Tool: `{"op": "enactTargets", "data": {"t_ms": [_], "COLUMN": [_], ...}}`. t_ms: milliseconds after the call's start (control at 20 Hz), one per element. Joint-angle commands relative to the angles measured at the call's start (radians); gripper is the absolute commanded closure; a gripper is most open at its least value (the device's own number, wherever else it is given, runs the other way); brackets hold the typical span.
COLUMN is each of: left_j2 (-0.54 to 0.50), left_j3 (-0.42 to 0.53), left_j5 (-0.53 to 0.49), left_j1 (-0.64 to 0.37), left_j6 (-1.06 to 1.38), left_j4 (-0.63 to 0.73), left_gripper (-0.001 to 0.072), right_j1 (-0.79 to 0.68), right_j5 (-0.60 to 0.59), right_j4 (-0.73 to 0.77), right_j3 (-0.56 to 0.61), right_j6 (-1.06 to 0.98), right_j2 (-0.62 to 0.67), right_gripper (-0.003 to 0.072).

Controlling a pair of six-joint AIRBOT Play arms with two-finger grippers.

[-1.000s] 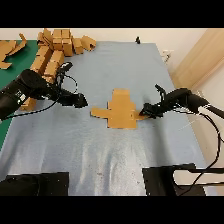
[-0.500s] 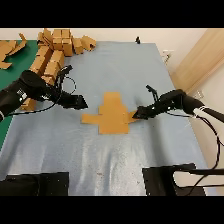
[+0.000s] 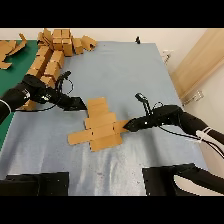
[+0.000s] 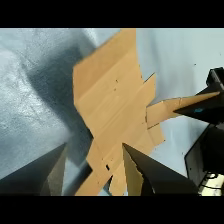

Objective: Fold the box.

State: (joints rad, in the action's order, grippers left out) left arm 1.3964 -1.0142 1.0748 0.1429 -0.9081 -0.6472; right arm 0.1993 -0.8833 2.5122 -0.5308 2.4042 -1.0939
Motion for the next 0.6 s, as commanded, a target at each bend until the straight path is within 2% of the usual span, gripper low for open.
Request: {"op": "enactTargets", "data": {"t_ms": [0,250,550], "left_j2": [0.056,0.126,0.208], "left_j3": [0.000,0.000,0.000], "left_j5": [0.030,0.051,0.145], "left_j1": [-0.006,-0.005,0.006], "left_j6": [0.010,0.012,0.148], "left_j4": [0.027,0.045,0.202], "left_gripper": [0.0160,0.0153,0.0154], "right_j1": [0.076,0.089,0.089], "right_j5": [0.072,0.082,0.090], "right_j4": [0.003,0.001,-0.003], "right_j3": [0.038,0.043,0.043], "right_j6": [0.020,0.020,0.013], "right_j2": [0.034,0.034,0.034], "right_gripper": [0.0683,0.0684,0.0683]}}
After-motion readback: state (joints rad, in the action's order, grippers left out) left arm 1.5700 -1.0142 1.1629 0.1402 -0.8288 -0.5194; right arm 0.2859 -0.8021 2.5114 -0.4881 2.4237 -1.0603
